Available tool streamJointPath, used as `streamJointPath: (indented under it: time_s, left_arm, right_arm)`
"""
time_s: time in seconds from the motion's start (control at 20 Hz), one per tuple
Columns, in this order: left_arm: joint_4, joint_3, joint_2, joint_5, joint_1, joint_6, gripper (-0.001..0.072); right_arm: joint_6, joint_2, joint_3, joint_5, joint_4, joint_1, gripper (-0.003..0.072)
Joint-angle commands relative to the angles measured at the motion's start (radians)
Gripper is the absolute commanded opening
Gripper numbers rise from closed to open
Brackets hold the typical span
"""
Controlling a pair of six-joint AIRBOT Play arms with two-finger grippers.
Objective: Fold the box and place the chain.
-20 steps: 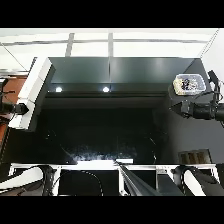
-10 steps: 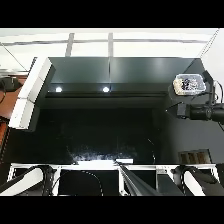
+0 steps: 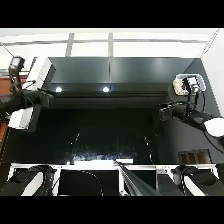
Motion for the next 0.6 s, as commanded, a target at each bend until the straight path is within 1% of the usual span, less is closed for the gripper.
streamJointPath:
  time_s: [0.0, 0.55]
  left_arm:
    - [0.014, -0.126, 0.063, 0.096, -0.04, 0.016, 0.0031]
    - [0.012, -0.138, 0.063, 0.099, -0.044, 0.016, 0.0031]
  right_arm:
    - [0.003, -0.005, -0.07, -0.205, -0.028, 0.029, 0.0017]
    - [0.003, -0.005, -0.07, -0.19, -0.028, 0.029, 0.0017]
